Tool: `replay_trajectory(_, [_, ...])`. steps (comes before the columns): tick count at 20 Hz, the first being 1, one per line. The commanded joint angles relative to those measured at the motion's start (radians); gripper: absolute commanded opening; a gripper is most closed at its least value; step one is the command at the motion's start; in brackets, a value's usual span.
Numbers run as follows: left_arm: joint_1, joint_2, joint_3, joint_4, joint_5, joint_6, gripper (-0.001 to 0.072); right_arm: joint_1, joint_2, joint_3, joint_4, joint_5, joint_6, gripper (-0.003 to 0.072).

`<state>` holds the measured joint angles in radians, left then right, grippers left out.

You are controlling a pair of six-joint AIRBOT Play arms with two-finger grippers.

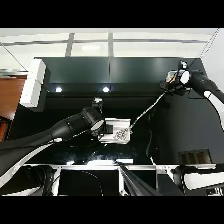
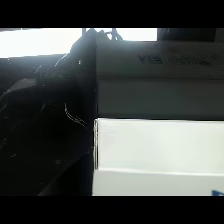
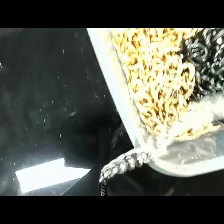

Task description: Fold the box and place the chain.

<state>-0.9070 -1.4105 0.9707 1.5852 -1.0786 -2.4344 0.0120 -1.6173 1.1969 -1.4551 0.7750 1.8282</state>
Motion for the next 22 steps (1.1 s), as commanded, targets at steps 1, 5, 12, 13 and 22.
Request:
replay_trajectory(1, [0.001, 0.0, 0.0, 0.0, 0.0, 0.0, 0.0028, 0.0, 0.069, 0.013, -0.019, 0.074, -0.122, 0.0012])
replay_trajectory(5, [0.001, 0.0, 0.0, 0.0, 0.0, 0.0, 0.0028, 0.001, 0.354, 0.013, -0.019, 0.105, -0.248, 0.0011])
replay_trajectory(12, [0.001, 0.0, 0.0, 0.0, 0.0, 0.0, 0.0028, 0.003, 0.809, 0.013, 0.232, 0.338, -0.371, 0.0011])
replay_trajectory(13, [0.001, 0.0, 0.0, 0.0, 0.0, 0.0, 0.0028, 0.003, 0.848, 0.013, 0.303, 0.364, -0.387, 0.0011])
replay_trajectory(22, [0.001, 0.0, 0.0, 0.0, 0.0, 0.0, 0.0028, 0.355, 0.963, -0.121, 0.412, 0.404, -0.254, 0.001])
